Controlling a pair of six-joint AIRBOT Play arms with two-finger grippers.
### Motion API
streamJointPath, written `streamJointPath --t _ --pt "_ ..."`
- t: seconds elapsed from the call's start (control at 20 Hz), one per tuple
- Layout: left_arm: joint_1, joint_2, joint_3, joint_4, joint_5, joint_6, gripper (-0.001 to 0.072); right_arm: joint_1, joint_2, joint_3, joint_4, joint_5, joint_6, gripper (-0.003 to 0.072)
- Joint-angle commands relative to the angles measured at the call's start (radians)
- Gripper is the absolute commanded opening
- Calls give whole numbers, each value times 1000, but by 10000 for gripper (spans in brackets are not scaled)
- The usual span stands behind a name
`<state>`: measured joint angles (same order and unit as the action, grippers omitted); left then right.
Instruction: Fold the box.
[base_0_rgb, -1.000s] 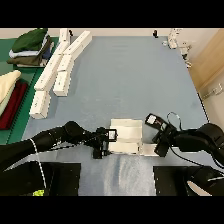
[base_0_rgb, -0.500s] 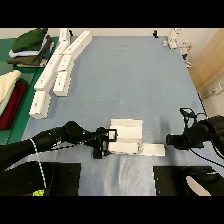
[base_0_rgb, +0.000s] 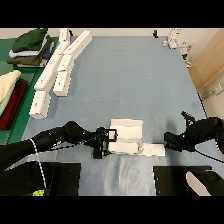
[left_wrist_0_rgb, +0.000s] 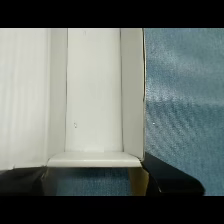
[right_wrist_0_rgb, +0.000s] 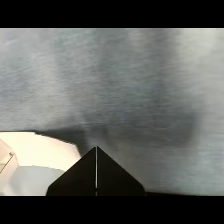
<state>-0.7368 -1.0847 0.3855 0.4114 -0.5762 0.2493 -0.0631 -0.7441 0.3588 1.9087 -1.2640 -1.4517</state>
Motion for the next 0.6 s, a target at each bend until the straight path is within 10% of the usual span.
streamJointPath --t 0.0,0.55 --pt "1 0 1 0 0 0 508 -14 -46 -3 113 -3 -108 2" --pt "1 0 1 0 0 0 509 -10 -53 -3 196 -92 -198 2"
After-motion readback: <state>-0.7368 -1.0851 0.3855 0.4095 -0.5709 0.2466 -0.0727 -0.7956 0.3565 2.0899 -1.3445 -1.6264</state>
